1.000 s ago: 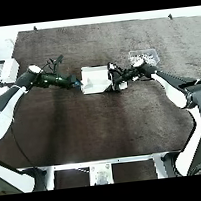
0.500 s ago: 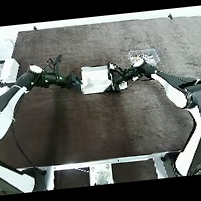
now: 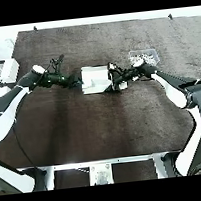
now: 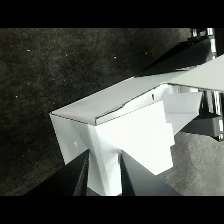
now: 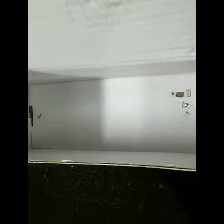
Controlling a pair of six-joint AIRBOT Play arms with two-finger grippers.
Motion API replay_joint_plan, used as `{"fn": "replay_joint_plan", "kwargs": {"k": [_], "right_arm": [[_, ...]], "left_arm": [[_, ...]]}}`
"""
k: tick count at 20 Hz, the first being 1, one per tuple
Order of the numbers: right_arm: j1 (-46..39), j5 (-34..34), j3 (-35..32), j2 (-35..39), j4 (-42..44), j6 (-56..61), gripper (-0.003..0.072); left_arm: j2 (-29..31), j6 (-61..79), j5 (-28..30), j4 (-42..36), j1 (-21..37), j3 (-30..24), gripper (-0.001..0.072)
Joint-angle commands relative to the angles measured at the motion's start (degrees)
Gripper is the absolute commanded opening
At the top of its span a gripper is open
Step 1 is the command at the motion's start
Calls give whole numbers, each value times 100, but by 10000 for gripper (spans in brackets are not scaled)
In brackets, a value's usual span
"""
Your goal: Fold the box and place the chain.
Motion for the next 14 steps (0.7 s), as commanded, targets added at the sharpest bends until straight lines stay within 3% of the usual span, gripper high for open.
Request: {"fn": "replay_joint_plan", "kwargs": {"k": [1, 14], "right_arm": [[7, 0, -2, 0, 2, 0, 475], [7, 0, -2, 0, 0, 0, 475]], "left_arm": [[2, -164, 186, 199, -103, 7, 240], [11, -684, 273, 348, -219, 87, 240]]}}
